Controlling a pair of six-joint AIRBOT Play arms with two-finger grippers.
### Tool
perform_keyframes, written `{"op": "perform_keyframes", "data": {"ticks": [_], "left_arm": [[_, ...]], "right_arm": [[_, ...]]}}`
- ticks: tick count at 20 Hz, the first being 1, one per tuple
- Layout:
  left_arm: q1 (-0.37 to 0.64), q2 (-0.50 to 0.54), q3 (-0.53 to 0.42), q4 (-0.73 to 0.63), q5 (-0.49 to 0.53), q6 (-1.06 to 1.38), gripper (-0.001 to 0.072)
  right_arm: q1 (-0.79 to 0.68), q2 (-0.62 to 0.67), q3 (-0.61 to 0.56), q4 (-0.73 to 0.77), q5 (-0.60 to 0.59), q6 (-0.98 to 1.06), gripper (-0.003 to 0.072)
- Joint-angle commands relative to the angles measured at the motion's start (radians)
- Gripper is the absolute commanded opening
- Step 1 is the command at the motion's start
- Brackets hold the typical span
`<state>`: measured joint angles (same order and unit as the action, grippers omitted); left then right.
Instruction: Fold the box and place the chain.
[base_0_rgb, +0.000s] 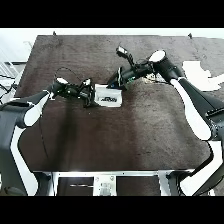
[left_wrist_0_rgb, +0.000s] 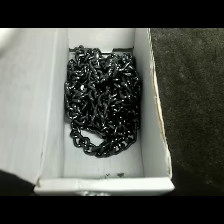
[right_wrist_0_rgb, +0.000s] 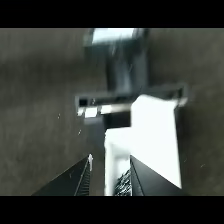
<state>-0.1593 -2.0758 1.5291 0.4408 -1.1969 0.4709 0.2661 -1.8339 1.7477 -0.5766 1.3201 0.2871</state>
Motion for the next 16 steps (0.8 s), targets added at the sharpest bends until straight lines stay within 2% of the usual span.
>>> {"op": "perform_keyframes", "data": {"ticks": [1, 4, 7, 11, 12, 13, 16], "left_arm": [[0.0, 0.0, 0.0, 0.0, 0.0, 0.0, 0.0528], [0.0, 0.0, 0.0, 0.0, 0.0, 0.0, 0.0528], [0.0, 0.0, 0.0, 0.0, 0.0, 0.0, 0.0528], [0.0, 0.0, 0.0, 0.0, 0.0, 0.0, 0.0528], [0.0, 0.0, 0.0, 0.0, 0.0, 0.0, 0.0528], [0.0, 0.0, 0.0, 0.0, 0.0, 0.0, 0.0528], [0.0, 0.0, 0.0, 0.0, 0.0, 0.0, 0.0528]], "right_arm": [[-0.021, 0.0, 0.05, 0.026, -0.098, 0.008, 0.0289], [-0.031, -0.028, 0.048, 0.017, -0.173, 0.019, 0.0211], [-0.03, -0.081, 0.048, -0.023, -0.164, 0.069, 0.0218], [-0.029, -0.12, 0.045, -0.025, -0.067, 0.108, 0.022], [-0.03, -0.121, 0.037, -0.03, -0.062, 0.127, 0.0268], [-0.03, -0.121, 0.029, -0.031, -0.062, 0.131, 0.0285], [-0.028, -0.121, 0.015, -0.032, -0.022, 0.132, 0.028]]}}
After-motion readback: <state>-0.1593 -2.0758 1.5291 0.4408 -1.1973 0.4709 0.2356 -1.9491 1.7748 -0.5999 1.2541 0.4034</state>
